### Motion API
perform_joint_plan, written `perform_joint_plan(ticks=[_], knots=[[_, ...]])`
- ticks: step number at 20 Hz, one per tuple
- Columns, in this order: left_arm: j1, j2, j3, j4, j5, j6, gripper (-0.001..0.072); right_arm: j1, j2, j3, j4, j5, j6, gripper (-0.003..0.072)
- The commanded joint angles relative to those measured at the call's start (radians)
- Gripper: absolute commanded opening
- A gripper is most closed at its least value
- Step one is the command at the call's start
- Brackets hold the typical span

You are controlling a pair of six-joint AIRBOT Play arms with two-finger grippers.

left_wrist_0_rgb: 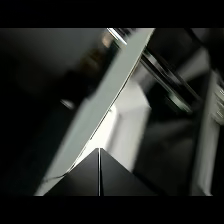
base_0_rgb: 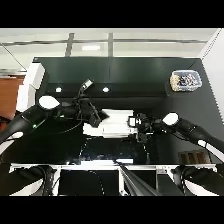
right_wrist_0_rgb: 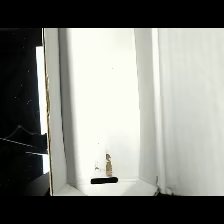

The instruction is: Fold the box and place the chain.

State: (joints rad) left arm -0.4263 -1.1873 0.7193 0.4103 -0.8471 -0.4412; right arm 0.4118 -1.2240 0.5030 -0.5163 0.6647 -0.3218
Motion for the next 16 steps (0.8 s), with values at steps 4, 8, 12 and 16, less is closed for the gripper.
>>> perform_joint_plan(ticks=[4, 8, 12, 16], knots=[[-0.008, -0.179, 0.097, 0.289, 0.016, -0.072, 0.0026, 0.0, -0.001, 0.0, 0.0, -0.015, 0.0, 0.0464], [-0.008, -0.285, 0.153, 0.352, -0.127, -0.085, 0.0025, 0.0, -0.001, 0.0, 0.0, -0.02, 0.0, 0.0464], [0.006, -0.266, 0.231, 0.395, -0.148, -0.092, 0.0024, 0.0, -0.001, 0.0, 0.0, -0.02, 0.0, 0.0464], [0.08, -0.131, 0.27, 0.496, -0.237, -0.195, 0.0024, 0.0, -0.001, 0.0, 0.0, -0.02, 0.0, 0.0464]])
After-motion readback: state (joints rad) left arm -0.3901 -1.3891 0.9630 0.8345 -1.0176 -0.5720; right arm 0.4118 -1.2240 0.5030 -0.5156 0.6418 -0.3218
